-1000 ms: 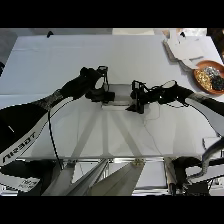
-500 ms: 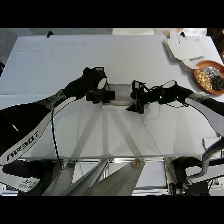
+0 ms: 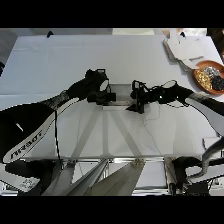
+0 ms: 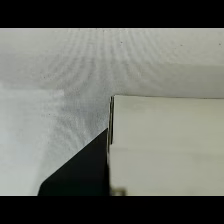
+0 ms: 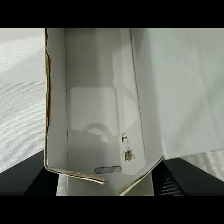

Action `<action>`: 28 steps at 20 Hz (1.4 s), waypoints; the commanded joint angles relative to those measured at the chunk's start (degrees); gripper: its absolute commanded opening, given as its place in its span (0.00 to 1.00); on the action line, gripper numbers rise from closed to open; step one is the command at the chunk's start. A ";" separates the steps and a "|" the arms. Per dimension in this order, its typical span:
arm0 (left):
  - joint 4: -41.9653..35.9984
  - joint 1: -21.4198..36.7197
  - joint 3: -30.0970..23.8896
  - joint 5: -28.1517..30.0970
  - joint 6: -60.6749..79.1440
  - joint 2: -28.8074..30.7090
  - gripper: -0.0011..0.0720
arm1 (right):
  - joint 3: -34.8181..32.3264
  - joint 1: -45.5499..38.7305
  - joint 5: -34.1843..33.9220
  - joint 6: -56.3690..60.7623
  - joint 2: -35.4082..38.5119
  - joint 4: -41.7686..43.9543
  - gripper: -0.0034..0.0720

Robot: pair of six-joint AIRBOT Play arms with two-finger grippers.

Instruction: Fold the box and place the chain.

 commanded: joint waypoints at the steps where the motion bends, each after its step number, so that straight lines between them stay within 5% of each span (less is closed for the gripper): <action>1: 0.11 -0.07 0.00 0.98 0.85 -0.17 0.03 | 0.02 0.04 0.07 0.17 -0.02 0.00 0.74; 5: 0.13 0.00 0.00 0.33 0.83 -0.09 0.04 | 0.02 0.04 0.07 0.17 -0.02 0.02 0.74; 8: 0.11 0.20 0.00 -0.57 2.29 0.63 0.34 | 0.02 0.04 0.07 0.17 -0.02 0.02 0.74; 21: -1.55 9.14 -0.02 -4.15 19.80 16.37 0.34 | 0.02 0.04 0.07 0.17 -0.02 0.02 0.74; 25: -13.03 17.64 -0.20 -2.51 36.17 18.67 0.34 | 0.02 0.04 0.07 0.17 -0.02 0.02 0.74; 28: -26.10 24.50 -3.78 -0.20 63.10 18.62 0.34 | 0.02 0.04 0.07 0.17 -0.02 0.02 0.74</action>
